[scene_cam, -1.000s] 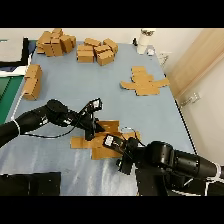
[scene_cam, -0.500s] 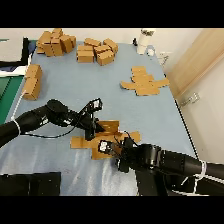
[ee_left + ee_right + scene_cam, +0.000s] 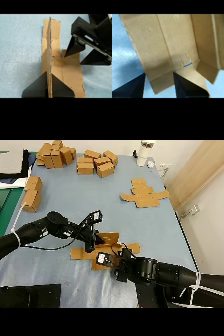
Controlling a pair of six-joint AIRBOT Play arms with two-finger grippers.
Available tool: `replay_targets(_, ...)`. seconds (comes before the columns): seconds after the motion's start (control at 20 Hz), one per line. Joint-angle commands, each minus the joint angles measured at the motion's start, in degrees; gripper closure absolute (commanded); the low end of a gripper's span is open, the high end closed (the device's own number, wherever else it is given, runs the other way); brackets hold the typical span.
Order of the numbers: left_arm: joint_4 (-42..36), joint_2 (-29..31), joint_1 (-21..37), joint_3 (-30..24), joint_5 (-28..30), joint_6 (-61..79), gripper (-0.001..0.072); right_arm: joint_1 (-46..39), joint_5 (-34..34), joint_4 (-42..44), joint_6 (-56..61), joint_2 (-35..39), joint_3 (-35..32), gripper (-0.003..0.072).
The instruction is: Fold the box.
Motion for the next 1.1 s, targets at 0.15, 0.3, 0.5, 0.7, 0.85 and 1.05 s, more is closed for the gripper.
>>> replay_targets(0.15, 0.0, 0.0, 0.0, 0.0, 0.0, 0.0, 0.0696, 0.0, -0.2, -2.2, 2.8, 1.6, 1.3, 0.0176)
replay_targets(0.3, 0.0, 0.0, 0.0, 0.0, 0.0, 0.0, 0.0696, 0.0, -0.5, -2.2, 4.4, 2.3, 1.7, 0.0176)
replay_targets(0.5, 0.0, 0.0, 0.0, 0.0, 0.0, 0.0, 0.0696, 0.0, -0.5, -3.3, 4.4, 2.3, 1.7, 0.0176)
replay_targets(0.7, 0.0, 0.0, 0.0, 0.0, 0.0, 0.0, 0.0696, 0.0, -0.3, -4.7, 5.3, 2.3, 1.7, 0.0175)
replay_targets(0.85, 0.0, 0.0, 0.0, 0.0, 0.0, 0.0, 0.0696, 0.0, -0.1, -4.4, 5.4, 2.3, 1.7, 0.0160)
replay_targets(1.05, 0.0, 0.0, 0.0, 0.0, 0.0, 0.0, 0.0696, -0.2, 0.8, -4.2, 0.9, 2.4, 1.7, -0.0034)
